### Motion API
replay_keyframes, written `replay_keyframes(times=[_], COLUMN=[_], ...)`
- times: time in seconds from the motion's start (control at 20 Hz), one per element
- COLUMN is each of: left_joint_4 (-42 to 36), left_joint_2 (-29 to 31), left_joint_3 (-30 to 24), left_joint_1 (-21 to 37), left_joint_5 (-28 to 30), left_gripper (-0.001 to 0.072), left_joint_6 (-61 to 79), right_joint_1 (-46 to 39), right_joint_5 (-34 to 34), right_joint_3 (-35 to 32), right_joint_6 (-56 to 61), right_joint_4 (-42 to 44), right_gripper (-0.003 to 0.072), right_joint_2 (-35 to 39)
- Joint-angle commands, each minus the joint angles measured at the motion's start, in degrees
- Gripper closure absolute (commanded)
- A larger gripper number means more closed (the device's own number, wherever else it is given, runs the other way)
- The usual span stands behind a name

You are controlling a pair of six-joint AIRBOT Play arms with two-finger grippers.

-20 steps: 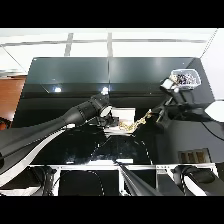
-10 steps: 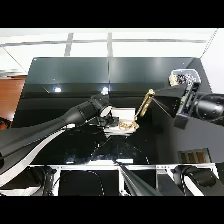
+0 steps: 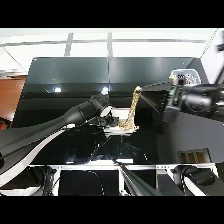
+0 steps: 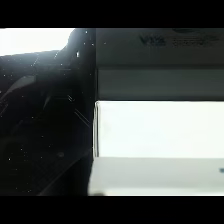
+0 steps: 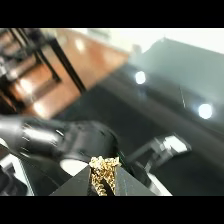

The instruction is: Fold the box and place the chain.

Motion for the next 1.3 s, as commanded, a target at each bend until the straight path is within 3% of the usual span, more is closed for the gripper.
replay_keyframes(times=[0.0, 0.15, 0.25, 0.35, 0.5, 0.65, 0.8, 0.85, 0.9, 0.95, 1.15, 1.25], left_joint_4=[0.0, 0.0, 0.0, 0.0, 0.0, 0.0, 0.0, 0.0, 0.0, 0.0, 0.0, 0.0], left_joint_2=[0.0, 0.0, 0.0, 0.0, 0.0, 0.0, 0.0, 0.0, 0.0, 0.0, 0.0, 0.0], left_joint_3=[0.0, 0.0, 0.0, 0.0, 0.0, 0.0, 0.0, 0.0, 0.0, 0.0, 0.0, 0.0], left_joint_1=[0.0, 0.0, 0.0, 0.0, 0.0, 0.0, 0.0, 0.0, 0.0, 0.0, 0.0, 0.0], left_joint_5=[0.0, 0.0, 0.0, 0.0, 0.0, -0.1, -0.1, -0.1, -0.1, -0.1, 0.0, 0.1], left_gripper=[0.0684, 0.0684, 0.0684, 0.0684, 0.0684, 0.0684, 0.0685, 0.0684, 0.0684, 0.0684, 0.0684, 0.0684], left_joint_6=[0.0, 0.0, 0.0, 0.0, 0.0, 0.0, 0.0, 0.0, 0.0, 0.0, 0.0, 0.0], right_joint_1=[1.4, 3.1, 3.7, 2.5, -4.5, -9.7, -9.8, -9.8, -9.5, -8.5, -1.4, -0.9], right_joint_5=[0.9, -3.6, -7.1, -7.4, -0.3, 8.8, 5.4, 2.9, -0.1, -3.3, -8.3, -8.7], right_joint_3=[-2.3, -9.9, -12.9, -12.5, -10.5, -11.6, -18.2, -21.3, -24.1, -26.6, -29.7, -29.6], right_joint_6=[2.6, 2.9, 4.3, 4.2, 3.7, 3.3, 1.2, -1.7, -4.5, -7.9, -35.3, -44.3], right_joint_4=[-8.3, -8.3, -8.2, -8.5, -8.9, -19.6, -26.6, -26.3, -25.9, -25.9, -24.6, -13.7], right_gripper=[0.0669, 0.0664, 0.0375, 0.0376, 0.0376, 0.0376, 0.0375, 0.0366, 0.0104, -0.003, -0.0029, -0.0029], right_joint_2=[-5.6, -9.9, -11.8, -11.8, -10.0, -9.6, -9.6, -9.6, -9.7, -9.7, -10.3, -13.9])
